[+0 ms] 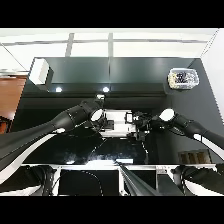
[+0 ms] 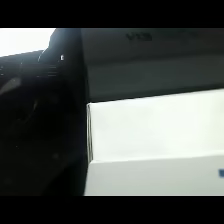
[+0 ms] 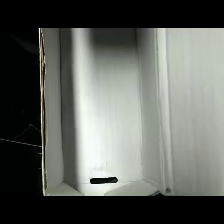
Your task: Fold the box and place the chain.
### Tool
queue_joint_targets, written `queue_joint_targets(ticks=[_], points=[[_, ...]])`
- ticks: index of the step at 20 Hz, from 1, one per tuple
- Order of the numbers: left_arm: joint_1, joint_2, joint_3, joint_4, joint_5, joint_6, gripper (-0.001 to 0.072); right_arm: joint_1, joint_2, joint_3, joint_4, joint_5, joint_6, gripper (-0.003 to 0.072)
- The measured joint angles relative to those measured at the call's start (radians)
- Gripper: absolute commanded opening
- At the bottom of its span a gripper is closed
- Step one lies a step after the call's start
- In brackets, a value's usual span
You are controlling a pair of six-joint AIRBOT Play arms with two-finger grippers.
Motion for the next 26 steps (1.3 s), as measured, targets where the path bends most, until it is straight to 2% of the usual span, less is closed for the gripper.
queue_joint_targets(ticks=[3,5,6,9,11,13,14,19,20,21,22,26], points=[[-0.002,-0.003,0.006,0.003,-0.003,-0.001,0.0034,0.000,0.000,0.000,0.000,0.000,0.000,0.0368],[-0.002,-0.004,0.011,0.000,-0.011,0.007,0.0368,0.000,0.000,0.000,-0.002,-0.001,-0.004,0.0368],[-0.002,-0.004,0.017,-0.008,-0.011,0.005,0.0376,0.000,0.000,0.000,-0.002,-0.001,-0.004,0.0368],[-0.002,-0.005,0.031,-0.006,-0.013,0.002,0.0374,0.000,0.000,0.000,-0.002,-0.001,-0.003,0.0368],[-0.002,-0.011,0.036,-0.004,-0.017,-0.001,0.0332,0.000,0.000,0.000,-0.002,0.000,-0.003,0.0368],[-0.002,-0.021,0.038,0.000,-0.023,-0.002,0.0103,0.000,0.000,0.000,-0.001,0.000,-0.003,0.0368],[-0.002,-0.025,0.039,0.004,-0.031,-0.003,0.0023,0.000,0.000,0.000,-0.002,0.000,-0.002,0.0368],[-0.002,-0.032,0.042,0.004,-0.024,-0.006,0.0022,0.000,0.000,0.000,-0.001,0.000,0.000,0.0369],[-0.002,-0.033,0.042,0.003,-0.023,-0.005,0.0022,0.000,0.000,0.000,-0.003,0.000,0.000,0.0401],[-0.002,-0.034,0.042,0.003,-0.023,-0.005,0.0022,0.000,0.000,0.000,-0.005,-0.001,0.000,0.0495],[-0.002,-0.034,0.042,0.002,-0.022,-0.005,0.0022,0.000,0.000,0.000,-0.007,-0.003,0.004,0.0687],[-0.002,-0.035,0.042,-0.002,-0.013,-0.002,0.0022,-0.001,0.032,0.000,-0.049,-0.009,0.064,0.0686]])
